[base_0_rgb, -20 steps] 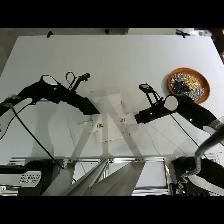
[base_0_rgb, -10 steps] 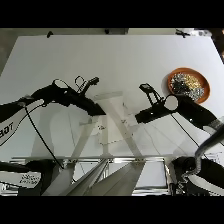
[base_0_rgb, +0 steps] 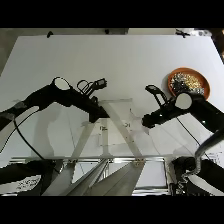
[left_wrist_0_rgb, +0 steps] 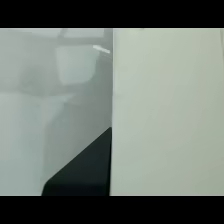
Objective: Fold the box and place the chain.
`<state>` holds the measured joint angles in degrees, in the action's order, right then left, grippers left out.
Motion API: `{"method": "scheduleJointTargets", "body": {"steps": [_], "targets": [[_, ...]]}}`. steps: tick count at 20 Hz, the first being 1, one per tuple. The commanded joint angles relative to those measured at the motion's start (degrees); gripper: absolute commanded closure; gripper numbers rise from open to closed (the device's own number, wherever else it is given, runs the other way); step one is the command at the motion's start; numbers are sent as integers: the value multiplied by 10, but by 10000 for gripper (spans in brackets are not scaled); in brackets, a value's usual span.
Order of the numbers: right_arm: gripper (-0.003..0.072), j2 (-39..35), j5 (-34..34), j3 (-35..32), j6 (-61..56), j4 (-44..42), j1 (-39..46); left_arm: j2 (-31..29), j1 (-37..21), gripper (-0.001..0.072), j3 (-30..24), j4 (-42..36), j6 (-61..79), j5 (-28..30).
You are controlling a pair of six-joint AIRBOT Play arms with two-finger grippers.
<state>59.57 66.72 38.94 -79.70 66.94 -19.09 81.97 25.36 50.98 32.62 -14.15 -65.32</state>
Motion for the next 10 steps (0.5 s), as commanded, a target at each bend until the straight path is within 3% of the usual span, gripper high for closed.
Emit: {"method": "scheduleJointTargets", "body": {"steps": [1,6,10], "targets": [[346,-69,49,0,0,28,24,-31,51,707,-10,13,41,94],[349,-148,64,0,-15,31,24,12,106,705,-10,53,72,208],[350,-154,63,0,-15,31,24,22,119,703,-10,61,82,232]]}}
